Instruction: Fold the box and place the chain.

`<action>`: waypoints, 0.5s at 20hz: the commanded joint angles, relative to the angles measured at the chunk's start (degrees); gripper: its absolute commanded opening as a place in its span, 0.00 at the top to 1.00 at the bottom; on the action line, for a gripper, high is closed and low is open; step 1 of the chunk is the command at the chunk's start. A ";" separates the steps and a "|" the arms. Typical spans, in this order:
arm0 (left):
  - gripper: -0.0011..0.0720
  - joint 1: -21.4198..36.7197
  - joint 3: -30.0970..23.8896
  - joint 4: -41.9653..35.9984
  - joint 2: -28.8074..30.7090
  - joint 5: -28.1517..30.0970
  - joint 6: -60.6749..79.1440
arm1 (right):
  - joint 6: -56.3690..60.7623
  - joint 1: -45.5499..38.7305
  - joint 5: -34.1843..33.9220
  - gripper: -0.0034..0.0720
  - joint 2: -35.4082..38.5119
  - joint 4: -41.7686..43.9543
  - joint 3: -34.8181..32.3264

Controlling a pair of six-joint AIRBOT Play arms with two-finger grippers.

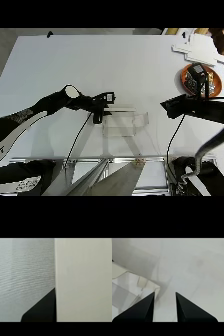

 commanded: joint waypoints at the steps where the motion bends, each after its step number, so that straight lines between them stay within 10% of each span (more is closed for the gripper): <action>1: 0.98 -0.02 0.00 0.20 -0.94 0.00 0.09 | 0.07 0.07 -0.09 0.56 0.02 -0.72 -0.02; 10: 0.97 -0.02 0.00 0.11 -0.94 -0.02 0.22 | -0.07 0.07 -0.22 0.69 0.02 -0.02 -0.02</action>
